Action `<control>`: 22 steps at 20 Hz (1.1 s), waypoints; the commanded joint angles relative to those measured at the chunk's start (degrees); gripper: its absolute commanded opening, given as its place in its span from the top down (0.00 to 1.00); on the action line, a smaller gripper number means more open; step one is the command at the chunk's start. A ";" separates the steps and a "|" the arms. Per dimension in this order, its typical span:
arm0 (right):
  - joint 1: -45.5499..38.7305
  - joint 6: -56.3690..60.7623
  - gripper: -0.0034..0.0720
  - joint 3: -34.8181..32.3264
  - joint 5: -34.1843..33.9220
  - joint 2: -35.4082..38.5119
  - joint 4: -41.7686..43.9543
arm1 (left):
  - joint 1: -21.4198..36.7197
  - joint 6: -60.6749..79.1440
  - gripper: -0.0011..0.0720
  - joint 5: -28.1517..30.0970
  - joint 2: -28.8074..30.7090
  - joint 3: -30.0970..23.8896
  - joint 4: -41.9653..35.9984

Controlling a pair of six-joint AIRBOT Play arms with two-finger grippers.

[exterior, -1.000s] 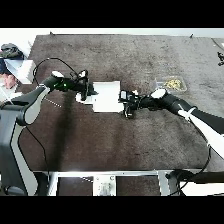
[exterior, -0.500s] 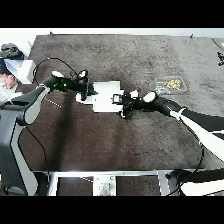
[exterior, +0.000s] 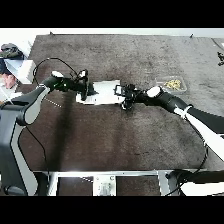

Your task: Fold the box and place the chain.

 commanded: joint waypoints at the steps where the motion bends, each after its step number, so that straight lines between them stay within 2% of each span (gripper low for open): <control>1: -1.73 0.09 0.18 1.44 1.16 0.13 0.50 | 0.04 0.02 0.97 -0.11 -0.02 0.02 0.00; 7: -3.43 0.11 0.18 5.42 4.22 -3.13 0.48 | 0.04 0.00 0.97 -0.13 -0.02 0.02 0.00; 13: -4.90 -1.01 0.18 5.77 6.99 -3.50 0.68 | 0.04 0.00 0.97 -0.13 -0.02 0.00 -0.11; 17: -5.01 -1.01 0.18 9.38 8.61 -5.75 0.70 | 0.04 0.00 0.97 -0.15 -0.02 0.00 -0.13; 22: -6.67 -1.01 0.18 10.78 10.82 -6.08 0.92 | 0.04 0.00 0.97 -0.17 -0.02 0.02 -0.13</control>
